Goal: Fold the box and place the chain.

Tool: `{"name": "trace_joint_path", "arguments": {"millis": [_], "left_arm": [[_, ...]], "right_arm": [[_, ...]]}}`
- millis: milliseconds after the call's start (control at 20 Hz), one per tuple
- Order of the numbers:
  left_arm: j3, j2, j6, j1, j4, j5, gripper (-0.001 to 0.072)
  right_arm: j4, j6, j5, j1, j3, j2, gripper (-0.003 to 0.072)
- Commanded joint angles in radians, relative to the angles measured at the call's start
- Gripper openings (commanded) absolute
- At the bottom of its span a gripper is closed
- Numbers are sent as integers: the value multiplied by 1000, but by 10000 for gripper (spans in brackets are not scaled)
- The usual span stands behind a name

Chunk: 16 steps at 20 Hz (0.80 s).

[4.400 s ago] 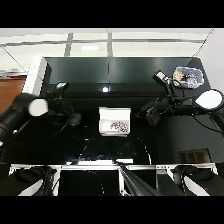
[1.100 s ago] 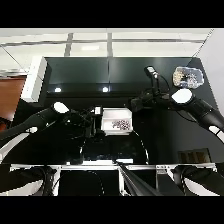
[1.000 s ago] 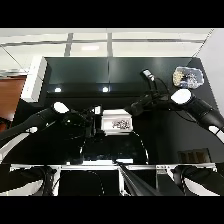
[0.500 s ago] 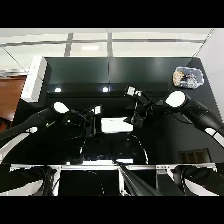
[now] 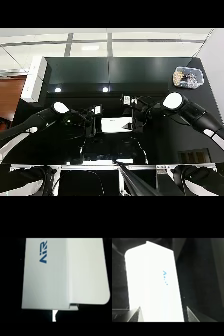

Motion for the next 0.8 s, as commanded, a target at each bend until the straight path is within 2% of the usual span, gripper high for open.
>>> {"name": "trace_joint_path", "arguments": {"millis": [0,200,250,300,350,650,700,750], "left_arm": [[1,0,0,0,0,0,396],[1,0,0,0,0,0,396],[1,0,0,0,0,0,396],[1,0,0,0,0,0,396],[1,0,0,0,0,0,396],[1,0,0,0,0,0,396],[1,0,0,0,0,0,396],[1,0,0,0,0,0,396]], "right_arm": [[2,-3,-6,5,1,-1,659],[1,-4,-19,5,0,-4,658],[1,-2,-18,5,0,-6,608],[1,9,-16,5,-2,-8,521],[-2,13,-16,5,-5,-8,499],[-26,31,-24,5,-21,-8,477],[-28,38,-29,5,-21,-8,409],[-28,42,-32,5,-21,-8,401]]}}
